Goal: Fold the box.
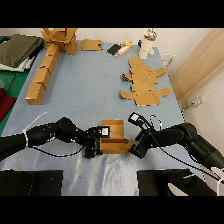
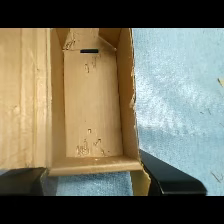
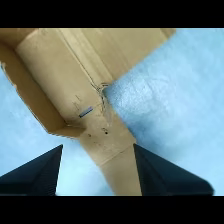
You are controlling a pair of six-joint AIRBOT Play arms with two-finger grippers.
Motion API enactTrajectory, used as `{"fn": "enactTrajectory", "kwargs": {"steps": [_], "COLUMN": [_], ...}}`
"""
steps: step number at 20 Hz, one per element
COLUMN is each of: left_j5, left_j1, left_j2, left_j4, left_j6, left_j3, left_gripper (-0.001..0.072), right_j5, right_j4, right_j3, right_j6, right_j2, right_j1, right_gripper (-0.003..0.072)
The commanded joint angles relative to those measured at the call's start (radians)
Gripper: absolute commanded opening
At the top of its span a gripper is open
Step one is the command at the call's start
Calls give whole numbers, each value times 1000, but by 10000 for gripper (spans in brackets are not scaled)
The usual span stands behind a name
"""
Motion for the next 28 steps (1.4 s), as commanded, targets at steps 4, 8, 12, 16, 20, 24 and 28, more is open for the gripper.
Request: {"fn": "enactTrajectory", "kwargs": {"steps": [4,8,12,16,20,24,28], "left_j5": [0,0,3,-4,3,4,38], "left_j1": [1,1,1,1,3,3,3], "left_j2": [0,0,-1,-1,2,3,18], "left_j4": [0,0,0,-9,30,173,171], "left_j6": [0,0,4,3,-8,-140,-142], "left_j3": [1,1,1,1,1,1,2], "left_gripper": [586,586,586,586,586,586,586], "right_j5": [-72,-73,-72,-72,-72,-71,-38], "right_j4": [190,245,270,272,272,272,272], "right_j3": [1,1,1,1,1,1,1], "right_j6": [243,243,259,260,262,280,280], "right_j2": [27,27,27,27,27,27,26], "right_j1": [0,0,0,0,0,0,0], "right_gripper": [706,706,706,705,706,706,706]}}
